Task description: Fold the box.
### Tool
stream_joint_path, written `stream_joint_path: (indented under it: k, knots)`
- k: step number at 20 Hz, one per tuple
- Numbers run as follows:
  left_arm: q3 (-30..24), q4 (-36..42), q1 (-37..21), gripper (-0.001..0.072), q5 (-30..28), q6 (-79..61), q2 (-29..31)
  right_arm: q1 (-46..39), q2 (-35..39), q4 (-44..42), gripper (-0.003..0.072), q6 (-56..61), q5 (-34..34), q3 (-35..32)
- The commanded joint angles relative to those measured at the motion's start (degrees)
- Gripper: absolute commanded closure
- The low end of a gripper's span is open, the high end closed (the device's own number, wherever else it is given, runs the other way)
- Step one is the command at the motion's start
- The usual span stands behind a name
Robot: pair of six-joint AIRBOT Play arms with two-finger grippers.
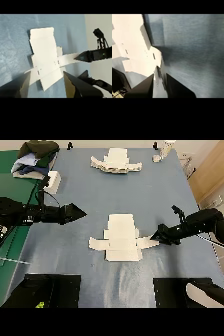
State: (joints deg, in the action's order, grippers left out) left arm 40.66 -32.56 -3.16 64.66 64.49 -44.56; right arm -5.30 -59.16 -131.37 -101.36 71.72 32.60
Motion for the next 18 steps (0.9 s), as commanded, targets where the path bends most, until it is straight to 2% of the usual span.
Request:
stream_joint_path:
  k: [1, 5, 14, 15, 16, 17, 18]
  knots:
    - [0.0, -0.5, -0.4, 0.0112, 1.5, -0.2, 0.0, 0.8, -0.7, 1.3, 0.0445, 1.1, 0.6, -2.5]
    - [0.0, 0.0, -0.4, 0.0113, 2.1, -0.2, 0.0, 0.8, -3.8, -4.5, 0.0447, -6.1, 1.2, -2.2]
    - [0.0, 0.0, -0.4, 0.0116, 2.1, -0.1, -0.2, 9.8, -12.0, -4.4, 0.0467, -7.8, -4.0, 5.7]
    - [0.0, 0.0, -0.4, 0.0120, 2.1, 0.0, -0.2, 10.5, -12.4, -4.4, 0.0507, -7.8, -3.9, 6.1]
    - [0.0, 0.0, -0.4, 0.0349, 2.2, 0.0, -0.2, 10.8, -12.5, -4.3, 0.0617, -8.3, -4.0, 6.3]
    - [0.0, 0.0, -0.4, 0.0486, 2.3, -0.3, -0.2, 11.1, -12.4, -4.4, 0.0628, -8.7, -3.9, 6.3]
    - [0.0, 0.0, -0.4, 0.0446, 2.3, -0.6, -0.2, 11.2, -12.4, -4.4, 0.0628, -8.7, -3.8, 6.3]
